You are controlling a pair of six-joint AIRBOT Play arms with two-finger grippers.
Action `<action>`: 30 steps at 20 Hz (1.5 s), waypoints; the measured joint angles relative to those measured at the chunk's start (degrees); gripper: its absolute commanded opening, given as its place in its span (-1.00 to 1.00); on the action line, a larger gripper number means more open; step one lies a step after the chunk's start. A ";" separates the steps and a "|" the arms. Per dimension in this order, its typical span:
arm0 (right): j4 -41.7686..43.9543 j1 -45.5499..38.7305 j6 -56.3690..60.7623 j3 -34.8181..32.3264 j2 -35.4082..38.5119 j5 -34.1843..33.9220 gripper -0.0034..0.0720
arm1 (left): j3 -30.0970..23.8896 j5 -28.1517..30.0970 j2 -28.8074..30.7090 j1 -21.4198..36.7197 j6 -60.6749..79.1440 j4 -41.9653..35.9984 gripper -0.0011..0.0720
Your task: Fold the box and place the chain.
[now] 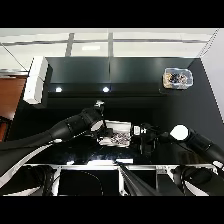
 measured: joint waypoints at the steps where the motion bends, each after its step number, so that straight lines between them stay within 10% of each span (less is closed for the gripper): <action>1: 0.48 0.00 -0.55 0.00 -0.42 -0.26 0.38 | 0.00 0.00 0.00 0.00 0.00 0.00 -0.89; 12: 3.67 0.13 -1.95 0.00 -1.79 -3.32 0.36 | 0.00 0.00 0.00 0.00 0.00 0.00 -0.89; 15: 3.91 0.68 -1.97 0.00 -1.79 -3.17 -0.88 | 0.00 0.00 0.00 0.00 0.00 0.00 -0.89; 22: 1.75 1.62 1.53 0.39 -1.53 -1.55 -0.88 | 0.00 -0.02 0.00 0.00 0.09 0.04 -0.89; 30: -11.61 1.73 32.65 10.05 5.18 9.29 -0.88 | 0.00 -0.02 0.00 0.00 -0.02 0.02 -0.89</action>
